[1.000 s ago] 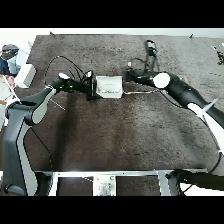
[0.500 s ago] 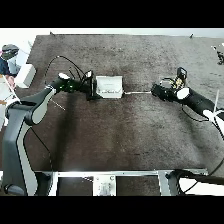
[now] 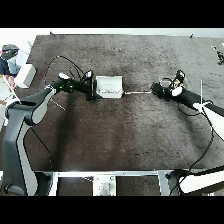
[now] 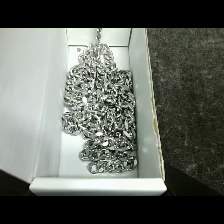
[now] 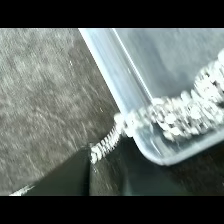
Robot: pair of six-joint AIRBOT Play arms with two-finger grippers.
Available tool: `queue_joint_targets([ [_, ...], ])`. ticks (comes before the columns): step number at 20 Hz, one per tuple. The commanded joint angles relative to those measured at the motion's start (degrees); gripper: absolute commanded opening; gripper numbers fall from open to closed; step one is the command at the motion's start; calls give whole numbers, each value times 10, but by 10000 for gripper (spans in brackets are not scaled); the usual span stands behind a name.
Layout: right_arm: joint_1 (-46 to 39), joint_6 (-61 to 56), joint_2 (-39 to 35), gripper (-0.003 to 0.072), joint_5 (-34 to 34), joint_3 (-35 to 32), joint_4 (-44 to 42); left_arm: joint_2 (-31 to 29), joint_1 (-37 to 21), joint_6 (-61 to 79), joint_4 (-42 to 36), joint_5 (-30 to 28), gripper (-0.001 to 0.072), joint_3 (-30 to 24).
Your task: Fold the box and place the chain.
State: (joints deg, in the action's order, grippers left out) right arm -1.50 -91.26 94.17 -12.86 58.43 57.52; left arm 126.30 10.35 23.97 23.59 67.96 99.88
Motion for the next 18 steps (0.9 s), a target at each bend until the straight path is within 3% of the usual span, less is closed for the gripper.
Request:
queue_joint_targets([
  [1, 10, 6, 7, 8, 14, 13, -3, 0, 0, 0, 0, 0, 492, 0],
  [8, 128, 36, -123, 8, 5, 13, -1, 0, 0, 0, 0, 0, 492, 0],
  [12, 213, 44, -190, 9, 46, 26, -1, 0, -1, 0, 0, 0, 492, 0],
  [18, 291, 81, -194, 9, 52, 112, 2, 0, -1, 0, 0, 0, 492, 0],
])
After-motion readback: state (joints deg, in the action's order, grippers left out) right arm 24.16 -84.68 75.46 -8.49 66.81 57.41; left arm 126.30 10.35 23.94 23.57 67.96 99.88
